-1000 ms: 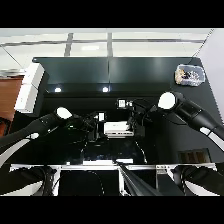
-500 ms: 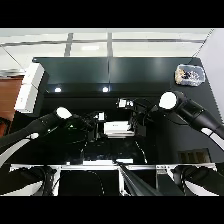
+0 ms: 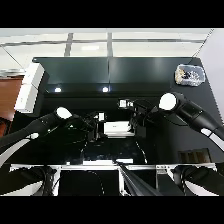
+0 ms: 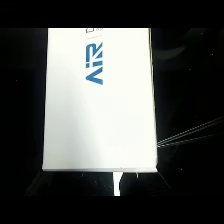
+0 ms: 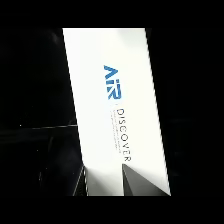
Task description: Fold the box and place the chain.
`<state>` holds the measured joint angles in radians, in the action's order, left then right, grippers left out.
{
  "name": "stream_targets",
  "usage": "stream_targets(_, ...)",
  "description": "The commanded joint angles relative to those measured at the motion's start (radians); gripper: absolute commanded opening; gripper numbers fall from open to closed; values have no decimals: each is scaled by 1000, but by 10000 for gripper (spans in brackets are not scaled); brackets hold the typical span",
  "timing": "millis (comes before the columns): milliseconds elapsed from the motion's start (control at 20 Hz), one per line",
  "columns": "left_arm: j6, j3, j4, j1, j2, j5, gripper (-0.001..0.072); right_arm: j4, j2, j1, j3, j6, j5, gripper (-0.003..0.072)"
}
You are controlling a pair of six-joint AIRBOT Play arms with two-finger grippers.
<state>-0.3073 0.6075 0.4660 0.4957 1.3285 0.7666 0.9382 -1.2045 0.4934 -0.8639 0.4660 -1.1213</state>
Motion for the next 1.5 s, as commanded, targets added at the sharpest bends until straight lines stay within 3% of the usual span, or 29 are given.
stream_targets(0, 0, 0, 0, 0, 0, 0, 349, 2, 21, -11, -20, 100, -55, 274)
stream_targets(200, 0, 0, 0, 0, 0, 0, 349, 1, 69, -116, -51, 375, -265, 264)
stream_targets(300, 0, 0, 0, 0, 0, 0, 349, -12, 69, -174, -33, 510, -351, 16)
stream_targets(350, 0, 0, 0, 0, 0, 0, 348, -44, 69, -192, -9, 543, -358, 13)
stream_targets(450, 0, 0, 0, 0, 0, 0, 349, -179, 69, -212, 58, 548, -309, 13)
stream_targets(650, 0, 0, 0, 0, 0, 0, 349, -557, 64, -218, 186, 548, -59, 13)
stream_targets(750, 0, 0, 0, 0, 0, 0, 349, -660, 51, -217, 219, 548, 10, 13)
stream_targets(1450, 0, 0, 0, 0, 0, 0, 348, -634, -71, -145, 224, 560, 109, 13)
